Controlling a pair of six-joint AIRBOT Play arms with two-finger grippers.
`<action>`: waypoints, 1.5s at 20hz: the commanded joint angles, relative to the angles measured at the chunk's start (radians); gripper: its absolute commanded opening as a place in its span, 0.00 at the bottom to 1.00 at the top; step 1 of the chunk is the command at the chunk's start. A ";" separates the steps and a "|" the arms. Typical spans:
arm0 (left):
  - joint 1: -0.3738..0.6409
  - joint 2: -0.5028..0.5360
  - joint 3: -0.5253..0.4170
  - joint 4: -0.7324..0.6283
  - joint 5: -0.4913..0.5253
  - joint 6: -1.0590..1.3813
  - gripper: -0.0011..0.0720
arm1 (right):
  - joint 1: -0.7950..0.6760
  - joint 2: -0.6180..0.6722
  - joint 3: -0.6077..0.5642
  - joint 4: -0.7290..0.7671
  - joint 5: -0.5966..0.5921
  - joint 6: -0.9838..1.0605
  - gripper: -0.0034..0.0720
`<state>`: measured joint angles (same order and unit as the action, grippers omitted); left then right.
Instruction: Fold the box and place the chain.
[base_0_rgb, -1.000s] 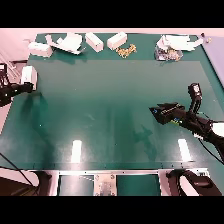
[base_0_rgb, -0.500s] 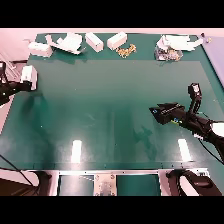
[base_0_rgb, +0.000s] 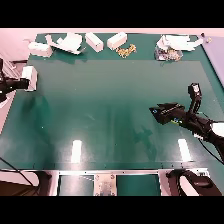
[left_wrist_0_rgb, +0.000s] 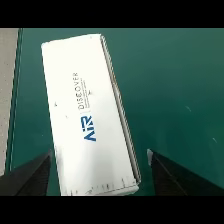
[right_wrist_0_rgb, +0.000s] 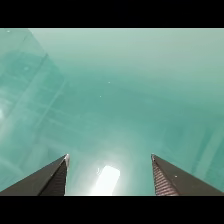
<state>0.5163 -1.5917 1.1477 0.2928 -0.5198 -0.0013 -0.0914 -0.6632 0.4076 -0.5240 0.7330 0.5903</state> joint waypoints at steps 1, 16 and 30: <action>0.001 0.066 0.001 0.000 -0.092 0.003 0.94 | 0.001 0.005 0.002 0.001 -0.001 0.000 0.56; 0.001 0.686 -0.473 -0.396 -0.293 0.241 0.03 | 0.001 0.256 -0.019 -0.056 -0.197 -0.023 0.06; -0.602 1.064 -0.902 -0.451 0.383 0.361 0.03 | 0.000 0.327 -0.163 -0.162 -0.296 -0.061 0.06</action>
